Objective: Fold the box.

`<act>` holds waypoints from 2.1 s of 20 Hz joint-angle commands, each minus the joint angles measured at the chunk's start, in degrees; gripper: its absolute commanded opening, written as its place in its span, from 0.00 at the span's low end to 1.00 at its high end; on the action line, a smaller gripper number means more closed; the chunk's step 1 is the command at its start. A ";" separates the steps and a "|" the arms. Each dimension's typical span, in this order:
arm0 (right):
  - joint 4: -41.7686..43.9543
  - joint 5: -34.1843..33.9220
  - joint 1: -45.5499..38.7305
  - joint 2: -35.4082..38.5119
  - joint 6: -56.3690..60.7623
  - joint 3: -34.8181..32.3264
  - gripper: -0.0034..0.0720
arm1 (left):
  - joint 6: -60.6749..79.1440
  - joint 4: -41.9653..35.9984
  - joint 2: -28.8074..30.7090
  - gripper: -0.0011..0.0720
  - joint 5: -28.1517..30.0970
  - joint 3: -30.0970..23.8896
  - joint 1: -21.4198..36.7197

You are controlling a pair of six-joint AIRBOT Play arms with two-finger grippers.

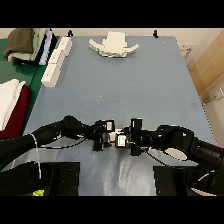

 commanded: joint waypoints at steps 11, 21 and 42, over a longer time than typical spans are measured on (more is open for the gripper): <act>2.54 2.60 0.04 -0.15 0.02 0.09 0.35 | -0.02 -0.04 -0.02 0.65 0.07 0.00 -0.02; 4.44 2.80 0.04 -2.73 0.00 -0.02 0.35 | -0.02 -0.04 -0.02 0.65 0.07 0.00 -0.02; 4.92 3.28 0.04 -2.91 0.02 -0.02 0.23 | -0.02 -0.04 -0.02 0.65 0.04 0.00 -0.02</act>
